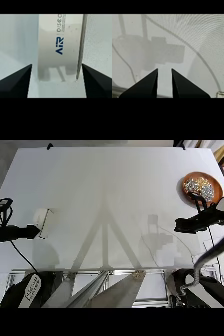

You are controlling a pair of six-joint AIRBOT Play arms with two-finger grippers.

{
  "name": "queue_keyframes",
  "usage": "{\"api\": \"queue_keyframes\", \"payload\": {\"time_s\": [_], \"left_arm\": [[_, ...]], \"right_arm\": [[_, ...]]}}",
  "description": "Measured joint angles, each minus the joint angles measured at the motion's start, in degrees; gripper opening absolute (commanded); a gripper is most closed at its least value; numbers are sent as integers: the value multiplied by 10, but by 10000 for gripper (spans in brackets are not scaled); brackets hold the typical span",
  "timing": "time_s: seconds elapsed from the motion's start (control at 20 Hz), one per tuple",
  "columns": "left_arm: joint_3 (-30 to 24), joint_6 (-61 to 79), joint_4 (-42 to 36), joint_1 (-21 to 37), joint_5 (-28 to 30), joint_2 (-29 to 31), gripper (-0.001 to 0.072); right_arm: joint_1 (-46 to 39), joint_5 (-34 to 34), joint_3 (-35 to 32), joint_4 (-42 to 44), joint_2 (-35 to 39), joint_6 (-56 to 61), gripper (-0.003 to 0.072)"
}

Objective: Fold the box and place the chain.

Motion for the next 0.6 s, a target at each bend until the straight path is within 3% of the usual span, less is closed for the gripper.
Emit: {"api": "queue_keyframes", "payload": {"time_s": [0.35, 0.6], "left_arm": [[0, -5, -3, -61, -13, 156, 694], [0, -11, -12, -108, -50, 217, 693]], "right_arm": [[0, 0, 0, 0, 0, 0, 194], [0, 0, 0, 0, 0, 0, 194]]}}
